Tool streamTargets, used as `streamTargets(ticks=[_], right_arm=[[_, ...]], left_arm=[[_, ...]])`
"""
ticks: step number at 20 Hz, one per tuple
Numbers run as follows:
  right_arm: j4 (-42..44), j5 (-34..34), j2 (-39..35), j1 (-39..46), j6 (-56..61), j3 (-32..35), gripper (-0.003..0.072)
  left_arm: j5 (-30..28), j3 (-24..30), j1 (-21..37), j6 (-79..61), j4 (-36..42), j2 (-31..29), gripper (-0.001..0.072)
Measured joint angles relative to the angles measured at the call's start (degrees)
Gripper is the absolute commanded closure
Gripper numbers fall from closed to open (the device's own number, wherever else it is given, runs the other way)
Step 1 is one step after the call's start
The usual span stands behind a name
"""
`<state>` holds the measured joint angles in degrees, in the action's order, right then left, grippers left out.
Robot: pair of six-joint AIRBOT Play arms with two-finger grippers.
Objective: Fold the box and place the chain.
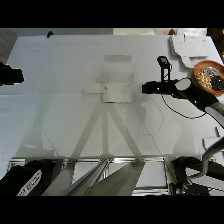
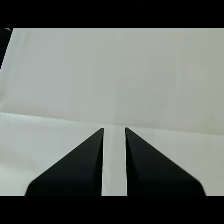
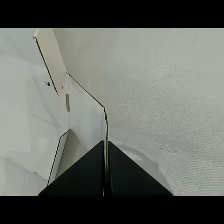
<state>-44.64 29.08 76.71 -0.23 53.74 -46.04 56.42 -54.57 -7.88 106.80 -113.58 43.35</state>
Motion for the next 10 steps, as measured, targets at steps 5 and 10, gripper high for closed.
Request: streamTargets(ticks=[5, 10], right_arm=[[-0.28, -0.02, 0.0, 0.0, -0.02, 0.0, 0.0671], [-0.35, -0.02, 0.0, 0.0, -0.04, 0.0, 0.0671]], left_arm=[[0.0, 0.0, 0.0, -0.02, 0.02, 0.0, 0.0557], [-1.66, 0.0, -0.02, 0.17, 0.68, 0.0, 0.0557]])
